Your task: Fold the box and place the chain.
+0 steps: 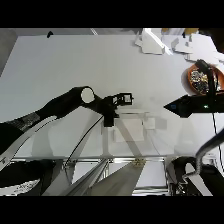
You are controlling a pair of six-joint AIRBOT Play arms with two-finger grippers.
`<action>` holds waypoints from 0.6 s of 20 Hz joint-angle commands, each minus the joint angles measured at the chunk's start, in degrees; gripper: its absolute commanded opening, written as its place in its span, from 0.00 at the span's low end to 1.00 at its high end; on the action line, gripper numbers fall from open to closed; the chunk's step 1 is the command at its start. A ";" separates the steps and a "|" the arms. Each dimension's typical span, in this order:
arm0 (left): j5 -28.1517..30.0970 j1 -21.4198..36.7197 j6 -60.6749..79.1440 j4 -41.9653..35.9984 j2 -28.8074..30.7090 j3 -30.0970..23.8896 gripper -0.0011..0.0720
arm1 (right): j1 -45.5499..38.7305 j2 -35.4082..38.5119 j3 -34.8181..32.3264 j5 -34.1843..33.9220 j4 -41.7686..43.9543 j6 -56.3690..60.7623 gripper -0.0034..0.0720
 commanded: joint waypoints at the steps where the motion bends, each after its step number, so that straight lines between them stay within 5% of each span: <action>1: 2.23 -0.13 0.63 -0.26 -2.16 -0.13 0.02 | 3.93 0.00 0.04 -0.39 -5.40 -0.02 0.11; 12: 1.60 -0.28 3.23 -0.44 -4.22 -0.13 0.02 | 4.66 -0.07 -2.40 -7.06 -7.91 0.20 0.13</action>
